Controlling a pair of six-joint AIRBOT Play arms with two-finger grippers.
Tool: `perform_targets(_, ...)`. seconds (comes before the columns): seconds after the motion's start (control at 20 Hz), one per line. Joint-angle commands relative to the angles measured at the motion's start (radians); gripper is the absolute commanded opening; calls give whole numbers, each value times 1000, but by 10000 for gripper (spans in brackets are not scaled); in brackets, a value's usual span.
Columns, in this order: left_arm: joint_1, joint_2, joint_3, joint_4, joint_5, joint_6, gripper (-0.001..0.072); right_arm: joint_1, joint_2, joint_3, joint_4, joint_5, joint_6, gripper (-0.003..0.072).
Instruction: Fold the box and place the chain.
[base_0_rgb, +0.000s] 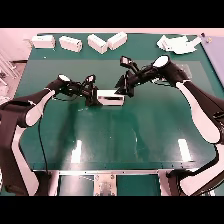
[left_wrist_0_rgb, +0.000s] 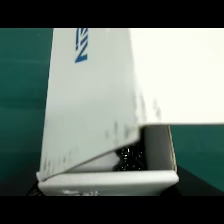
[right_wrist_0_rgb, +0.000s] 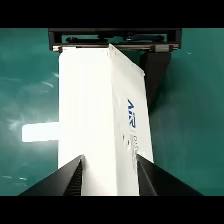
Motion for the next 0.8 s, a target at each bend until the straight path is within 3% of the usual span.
perform_targets(0.0,1,0,0,0,0,0,378,17,0,1,-13,-8,-15,409)
perform_targets(0.3,1,0,0,0,0,0,378,38,-9,2,-28,-86,-16,360)
perform_targets(0.55,1,0,0,0,0,0,378,41,-19,2,-28,-89,-15,309)
perform_targets(0.75,1,0,0,0,0,0,378,41,-19,11,-27,-41,-15,311)
